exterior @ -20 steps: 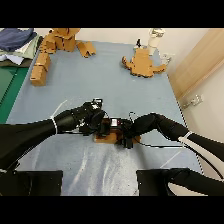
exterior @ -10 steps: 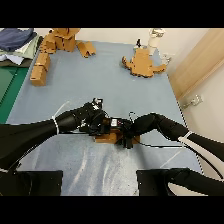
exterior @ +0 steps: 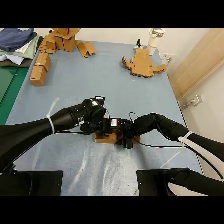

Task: Fold the box.

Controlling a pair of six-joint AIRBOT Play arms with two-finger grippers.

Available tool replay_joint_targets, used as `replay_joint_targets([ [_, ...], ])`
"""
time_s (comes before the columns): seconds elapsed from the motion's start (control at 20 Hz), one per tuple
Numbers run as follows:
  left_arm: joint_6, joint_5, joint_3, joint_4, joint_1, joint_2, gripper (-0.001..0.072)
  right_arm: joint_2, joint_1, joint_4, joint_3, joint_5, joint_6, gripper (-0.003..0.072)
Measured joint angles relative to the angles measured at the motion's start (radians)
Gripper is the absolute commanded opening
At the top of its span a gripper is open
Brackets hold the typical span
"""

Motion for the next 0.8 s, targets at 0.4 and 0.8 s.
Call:
replay_joint_targets([
  [0.4,0.132,-0.166,0.009,-0.001,0.042,0.114,0.0185,0.0,0.0,0.001,0.0,-0.004,0.0,0.0502],
  [0.8,0.487,-0.305,-0.057,0.027,0.094,0.141,0.0011,0.0,0.0,0.001,0.0,-0.002,0.0,0.0502],
])
